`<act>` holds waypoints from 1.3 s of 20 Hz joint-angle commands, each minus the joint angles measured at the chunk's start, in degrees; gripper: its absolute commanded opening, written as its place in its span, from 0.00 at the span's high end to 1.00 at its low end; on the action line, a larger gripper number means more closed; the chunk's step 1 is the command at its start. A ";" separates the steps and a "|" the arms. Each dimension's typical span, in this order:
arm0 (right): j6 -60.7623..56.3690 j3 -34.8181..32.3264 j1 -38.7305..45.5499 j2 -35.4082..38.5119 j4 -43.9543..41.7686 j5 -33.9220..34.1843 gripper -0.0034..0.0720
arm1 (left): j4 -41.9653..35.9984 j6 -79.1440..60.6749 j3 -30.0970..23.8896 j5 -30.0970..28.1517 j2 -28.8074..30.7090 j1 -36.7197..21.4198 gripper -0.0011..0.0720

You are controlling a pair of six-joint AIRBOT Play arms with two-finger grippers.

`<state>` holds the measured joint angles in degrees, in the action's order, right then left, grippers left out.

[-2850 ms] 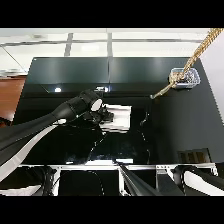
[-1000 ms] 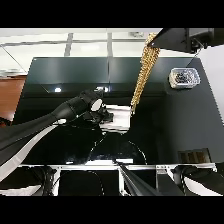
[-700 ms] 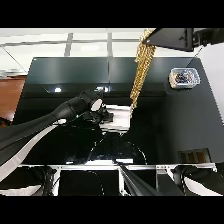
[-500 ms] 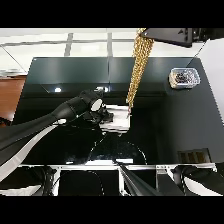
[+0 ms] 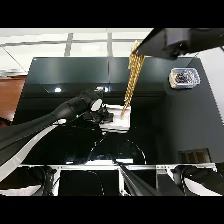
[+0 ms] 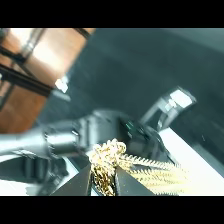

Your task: Fold the box and place the chain.

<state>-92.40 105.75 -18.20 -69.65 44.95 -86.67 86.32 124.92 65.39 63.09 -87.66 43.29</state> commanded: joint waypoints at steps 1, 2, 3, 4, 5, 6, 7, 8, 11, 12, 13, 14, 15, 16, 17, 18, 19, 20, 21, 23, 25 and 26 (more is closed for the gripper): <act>-0.20 -4.52 -0.96 0.04 6.67 -3.19 0.93 | 0.00 0.02 0.02 -0.02 -0.02 -0.04 0.95; -0.20 -5.79 -0.96 0.04 7.45 -3.91 0.93 | 0.00 0.00 0.02 -0.02 -0.02 -0.04 0.95; -0.17 -7.21 -0.96 0.07 7.61 -4.31 0.93 | 0.00 0.00 0.02 -0.02 -0.02 -0.04 0.95; -0.17 -8.48 -0.96 0.11 7.65 -4.61 0.93 | 0.00 0.00 0.02 -0.02 -0.02 -0.04 0.95; -0.15 -9.81 -0.96 0.17 7.65 -4.63 0.93 | 0.02 0.00 0.02 -0.02 -0.02 -0.04 0.95; -0.11 -11.15 -0.96 0.22 7.72 -4.63 0.93 | 0.00 0.00 0.02 0.00 -0.02 -0.04 0.95; -0.11 -11.89 -0.96 0.22 8.63 -4.72 0.93 | 0.00 0.00 0.02 0.00 -0.02 -0.04 0.95; -0.13 -11.98 -0.96 0.22 10.03 -4.98 0.93 | 0.00 0.00 0.02 0.09 -0.02 -0.04 0.95; -0.15 -11.98 -0.20 1.11 12.33 -5.60 0.93 | 0.00 0.00 0.02 0.20 -0.02 -0.04 0.95; -0.17 -11.98 0.04 1.68 12.33 -6.19 0.93 | 0.00 0.00 0.02 0.17 -0.02 -0.04 0.95; -0.17 -11.98 0.04 2.21 12.31 -6.58 0.93 | 0.02 0.00 0.02 0.17 -0.02 -0.04 0.95; -0.22 -11.98 -0.02 2.67 12.20 -7.06 0.93 | 0.00 0.00 0.02 0.15 -0.02 -0.04 0.95; -0.37 -11.98 -0.13 3.06 11.56 -7.37 0.93 | 0.00 0.00 0.02 0.15 -0.02 -0.04 0.95; -0.35 -11.98 -0.13 3.26 9.77 -7.30 0.93 | 0.00 0.00 0.02 0.15 -0.02 -0.04 0.95; -0.35 -11.98 -0.15 3.28 7.56 -6.67 0.93 | 0.00 0.00 0.02 0.13 -0.02 -0.04 0.95; -0.35 -12.02 -0.15 3.28 5.46 -5.60 0.93 | 0.00 0.00 0.02 0.13 -0.02 -0.04 0.95; -0.35 -12.20 -0.15 3.28 3.54 -4.07 0.93 | 0.02 0.00 0.02 0.13 -0.02 -0.04 0.95; -0.31 -12.63 -0.15 3.28 2.08 -2.69 0.93 | 0.02 0.00 0.02 0.13 -0.02 -0.04 0.95; -0.28 -13.38 -0.55 3.28 1.33 -1.29 0.93 | 0.02 0.00 0.02 0.13 -0.02 -0.04 0.95; -0.11 -15.61 -2.32 3.28 1.40 1.11 0.93 | 0.02 0.00 0.02 0.15 -0.02 -0.04 0.95; 0.26 -18.78 -4.44 3.28 1.88 3.50 0.93 | 0.02 0.02 0.02 0.13 -0.02 -0.04 0.95; 0.33 -20.50 -5.18 3.28 2.38 4.83 0.93 | 0.02 0.00 0.02 0.13 -0.02 -0.04 0.95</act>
<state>-92.51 88.82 -21.28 -66.41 47.72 -85.91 86.32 124.95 65.39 63.26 -87.66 43.29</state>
